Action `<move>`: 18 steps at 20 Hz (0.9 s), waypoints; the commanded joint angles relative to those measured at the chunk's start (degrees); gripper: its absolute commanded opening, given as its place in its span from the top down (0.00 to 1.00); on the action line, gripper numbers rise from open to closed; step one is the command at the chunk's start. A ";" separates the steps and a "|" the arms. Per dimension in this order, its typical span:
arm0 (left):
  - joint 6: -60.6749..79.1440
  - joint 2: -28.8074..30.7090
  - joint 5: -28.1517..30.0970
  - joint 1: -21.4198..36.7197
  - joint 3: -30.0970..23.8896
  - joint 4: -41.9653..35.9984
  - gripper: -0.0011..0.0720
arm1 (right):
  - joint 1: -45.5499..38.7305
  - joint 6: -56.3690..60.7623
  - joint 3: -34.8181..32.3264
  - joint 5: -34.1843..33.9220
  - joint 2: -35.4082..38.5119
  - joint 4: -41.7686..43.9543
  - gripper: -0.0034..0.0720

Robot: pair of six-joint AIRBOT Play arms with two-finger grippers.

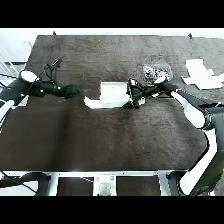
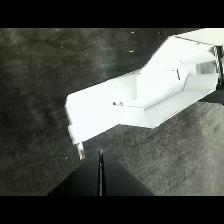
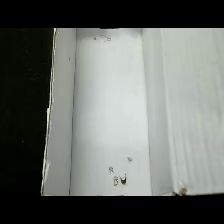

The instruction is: Fold the box and place the chain.

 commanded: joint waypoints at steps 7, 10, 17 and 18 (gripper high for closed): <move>-4.74 -3.19 -3.30 2.21 -2.47 -6.01 0.97 | 0.02 0.00 0.00 0.00 -0.04 0.02 0.18; -4.26 -5.75 -2.45 2.21 -2.47 -7.89 0.97 | 0.02 0.00 0.00 0.00 -0.04 0.02 0.18; -3.65 -10.43 -0.74 2.21 -2.47 -7.89 0.97 | 0.02 0.02 0.00 0.00 -0.04 0.02 0.18; -2.82 -10.84 -0.74 2.21 -2.47 -8.70 0.97 | 0.02 0.00 0.00 0.00 -0.04 0.00 0.18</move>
